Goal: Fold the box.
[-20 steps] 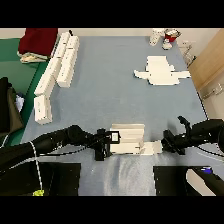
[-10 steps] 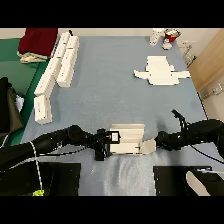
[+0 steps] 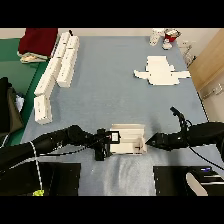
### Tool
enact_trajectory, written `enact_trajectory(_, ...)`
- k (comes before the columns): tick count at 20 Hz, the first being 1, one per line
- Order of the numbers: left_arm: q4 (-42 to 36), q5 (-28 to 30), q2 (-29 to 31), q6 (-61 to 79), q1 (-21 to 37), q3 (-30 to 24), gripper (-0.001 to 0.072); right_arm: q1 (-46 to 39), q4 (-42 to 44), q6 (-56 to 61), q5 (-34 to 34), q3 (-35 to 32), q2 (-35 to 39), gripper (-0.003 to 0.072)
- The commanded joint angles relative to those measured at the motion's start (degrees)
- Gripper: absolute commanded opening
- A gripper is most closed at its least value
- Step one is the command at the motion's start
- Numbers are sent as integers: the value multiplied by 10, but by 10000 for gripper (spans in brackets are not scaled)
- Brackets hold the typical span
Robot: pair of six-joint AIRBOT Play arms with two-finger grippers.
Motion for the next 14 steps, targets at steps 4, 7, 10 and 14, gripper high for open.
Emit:
enact_trajectory(4, 0, 0, 0, 0, 0, 0, 523, 105, -16, 63, 90, 1, -1, 458)
enact_trajectory(7, 0, 0, 0, 0, 0, 0, 523, 160, -35, 102, 127, 3, -28, 457)
enact_trajectory(10, 0, 0, 0, 0, 0, 0, 523, 223, -106, 174, 137, 42, -69, 450)
enact_trajectory(14, 0, 0, 0, 0, 0, 0, 523, 324, -255, 329, 126, 122, -123, 449)
